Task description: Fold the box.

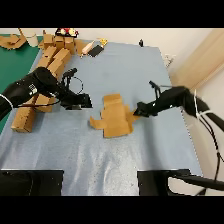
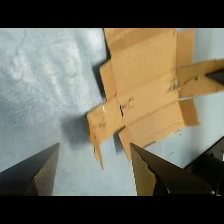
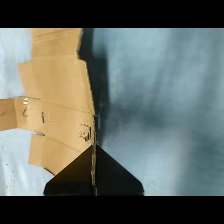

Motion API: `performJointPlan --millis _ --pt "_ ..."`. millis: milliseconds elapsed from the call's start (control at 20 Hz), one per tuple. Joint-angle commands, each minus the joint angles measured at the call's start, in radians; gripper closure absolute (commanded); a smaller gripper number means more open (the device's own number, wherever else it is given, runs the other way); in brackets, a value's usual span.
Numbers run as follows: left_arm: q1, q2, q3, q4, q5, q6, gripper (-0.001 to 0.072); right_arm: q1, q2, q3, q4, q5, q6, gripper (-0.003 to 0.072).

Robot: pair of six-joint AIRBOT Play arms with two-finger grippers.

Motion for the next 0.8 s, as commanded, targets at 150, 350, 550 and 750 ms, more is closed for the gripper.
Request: performJointPlan --millis 150,350,550,750 --pt "0.019 0.0 -0.047 -0.007 -0.001 0.023 0.0049 0.099 0.103 -0.196 0.013 0.137 0.053 0.0369" --pt "0.024 0.0 -0.047 -0.008 0.011 0.047 0.005 0.099 0.093 -0.195 0.031 0.129 0.021 0.0392" --pt "0.024 0.0 -0.047 -0.008 0.019 0.052 0.0049 0.099 0.026 -0.195 0.046 0.124 -0.024 0.0392" --pt "0.024 0.0 -0.047 -0.027 0.014 0.085 0.0049 0.1 0.0 -0.192 0.165 0.103 -0.161 0.0616"
